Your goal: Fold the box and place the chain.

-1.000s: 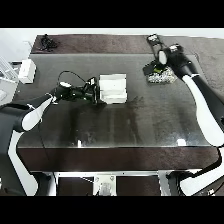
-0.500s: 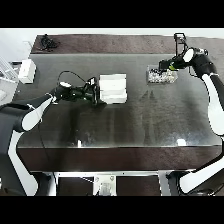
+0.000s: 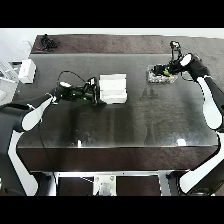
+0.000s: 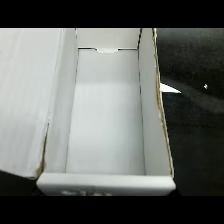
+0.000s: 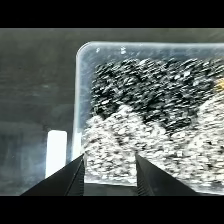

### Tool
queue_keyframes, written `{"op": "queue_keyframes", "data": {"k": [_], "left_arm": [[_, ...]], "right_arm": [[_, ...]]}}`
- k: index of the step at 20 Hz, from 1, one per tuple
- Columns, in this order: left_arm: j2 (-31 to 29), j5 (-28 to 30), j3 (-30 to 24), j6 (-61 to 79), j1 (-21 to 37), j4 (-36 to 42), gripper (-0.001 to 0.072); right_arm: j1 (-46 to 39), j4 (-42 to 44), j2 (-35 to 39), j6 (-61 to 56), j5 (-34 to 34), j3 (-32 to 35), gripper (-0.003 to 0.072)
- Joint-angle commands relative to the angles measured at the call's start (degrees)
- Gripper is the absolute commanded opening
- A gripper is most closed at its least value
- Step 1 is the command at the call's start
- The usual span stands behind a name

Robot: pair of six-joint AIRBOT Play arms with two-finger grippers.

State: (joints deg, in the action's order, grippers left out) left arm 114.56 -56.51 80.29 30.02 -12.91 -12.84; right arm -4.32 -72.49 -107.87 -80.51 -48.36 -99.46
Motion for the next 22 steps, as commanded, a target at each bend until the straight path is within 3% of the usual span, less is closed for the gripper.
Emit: {"op": "queue_keyframes", "data": {"k": [1,2,3,8,11,12,14,18,22], "left_arm": [[0.0,0.0,0.0,0.0,0.1,0.0,0.0466],[0.0,0.0,0.0,0.0,0.1,0.0,0.0466],[0.0,0.0,0.0,0.0,0.1,0.0,0.0467],[0.0,0.0,0.0,0.0,0.1,0.0,0.0466],[0.0,0.0,0.0,0.0,0.1,0.0,0.0466],[0.0,0.0,0.0,0.0,0.1,0.0,0.0466],[0.0,0.0,0.0,0.0,0.1,0.0,0.0466],[0.0,0.0,0.0,0.0,0.1,0.0,0.0466],[0.0,0.0,0.0,0.0,0.1,0.0,0.0466]], "right_arm": [[0.0,1.6,-0.9,0.7,-1.0,0.0,0.0352],[0.0,1.6,-1.3,0.7,-1.2,0.0,0.033],[0.0,1.6,-1.7,0.7,-1.2,0.0,0.0217],[-0.5,1.4,-2.0,2.2,-1.4,0.0,0.0188],[-0.5,1.4,-2.0,2.4,-1.4,-0.2,0.0054],[-0.5,1.4,-2.0,2.4,-1.5,-0.3,0.007],[-0.5,1.4,-1.9,2.3,-1.5,-1.1,0.0317],[-0.5,1.4,-2.0,2.4,-1.6,-2.4,0.0381],[-0.5,1.3,-2.0,3.1,-1.4,-2.4,0.038]]}}
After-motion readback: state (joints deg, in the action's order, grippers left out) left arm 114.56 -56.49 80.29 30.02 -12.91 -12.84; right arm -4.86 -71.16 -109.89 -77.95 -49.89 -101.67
